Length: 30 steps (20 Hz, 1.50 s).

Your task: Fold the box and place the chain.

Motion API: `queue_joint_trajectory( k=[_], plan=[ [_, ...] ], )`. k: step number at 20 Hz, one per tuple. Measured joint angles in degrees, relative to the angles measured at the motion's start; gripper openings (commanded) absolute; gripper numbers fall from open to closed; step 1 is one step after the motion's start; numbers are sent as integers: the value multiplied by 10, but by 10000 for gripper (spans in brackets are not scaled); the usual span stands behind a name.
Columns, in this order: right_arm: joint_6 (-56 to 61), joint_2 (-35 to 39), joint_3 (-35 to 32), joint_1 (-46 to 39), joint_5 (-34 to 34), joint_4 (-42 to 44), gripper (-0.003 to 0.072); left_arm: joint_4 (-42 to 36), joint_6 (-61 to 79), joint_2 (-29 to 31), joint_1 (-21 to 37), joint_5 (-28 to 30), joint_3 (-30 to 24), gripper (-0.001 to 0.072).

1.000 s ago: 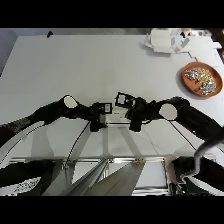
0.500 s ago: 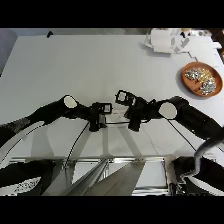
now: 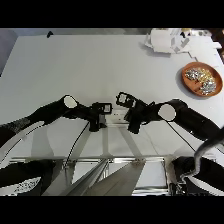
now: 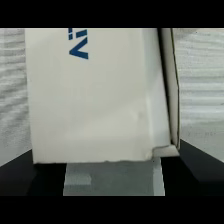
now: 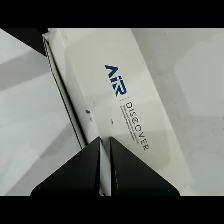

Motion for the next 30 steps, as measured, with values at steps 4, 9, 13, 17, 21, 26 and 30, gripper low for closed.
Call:
queue_joint_trajectory(
  k=[4, 9, 13, 17, 21, 26, 30],
  plan=[
    [0, 0, -3, 0, 4, 2, 213, 0, 1, 0, 0, -1, 0, 210],
    [0, 1, -6, 0, 16, 7, 281, 0, 2, 0, 0, -5, 0, 210],
    [-26, 13, -7, 0, 27, 25, 307, 0, 2, 0, -1, -5, 0, 210],
    [-89, 22, -6, 0, 29, 85, 306, 0, 0, 0, -1, -1, 0, 210],
    [-161, 22, -6, 0, 26, 150, 7, 0, 0, 0, -1, 0, 0, 210],
    [-185, -8, -6, 0, -4, 195, 9, 0, 0, 0, -1, 0, 0, 210],
    [-188, -39, -6, 0, -8, 219, 9, 2, -1, 0, -1, 2, 0, 210]
  ],
)
